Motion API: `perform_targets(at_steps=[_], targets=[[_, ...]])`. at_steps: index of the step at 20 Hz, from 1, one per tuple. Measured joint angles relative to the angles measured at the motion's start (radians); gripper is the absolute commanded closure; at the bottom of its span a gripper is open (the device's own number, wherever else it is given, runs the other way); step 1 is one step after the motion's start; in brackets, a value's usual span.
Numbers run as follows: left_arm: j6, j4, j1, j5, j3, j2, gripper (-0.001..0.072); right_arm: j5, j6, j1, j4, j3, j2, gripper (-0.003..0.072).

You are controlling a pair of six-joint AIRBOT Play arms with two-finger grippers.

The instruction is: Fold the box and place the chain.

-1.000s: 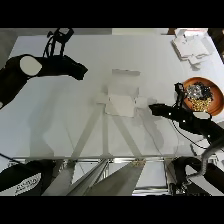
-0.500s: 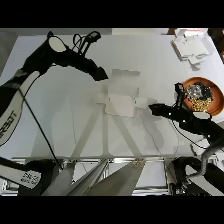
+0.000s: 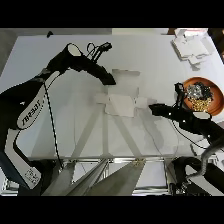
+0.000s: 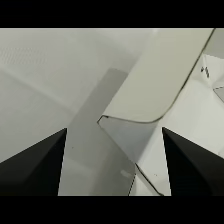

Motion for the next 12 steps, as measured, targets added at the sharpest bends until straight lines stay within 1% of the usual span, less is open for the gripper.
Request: perform_targets(at_steps=[5,10,11,12], targets=[[0.05,-0.024,-0.009,-0.024,0.004,-0.016,0.0063,0.0,0.0,0.0,0.0,0.0,0.0,0.0676],[0.113,-0.045,-0.027,-0.061,0.004,-0.03,0.0084,0.0,0.0,0.0,0.0,0.0,0.0,0.0676],[0.126,-0.045,-0.03,-0.068,0.005,-0.034,0.0114,0.0,0.0,0.0,0.0,0.0,0.0,0.0676],[0.138,-0.046,-0.032,-0.084,0.004,-0.039,0.0178,0.0,0.0,0.0,0.0,0.0,0.0,0.0676]])
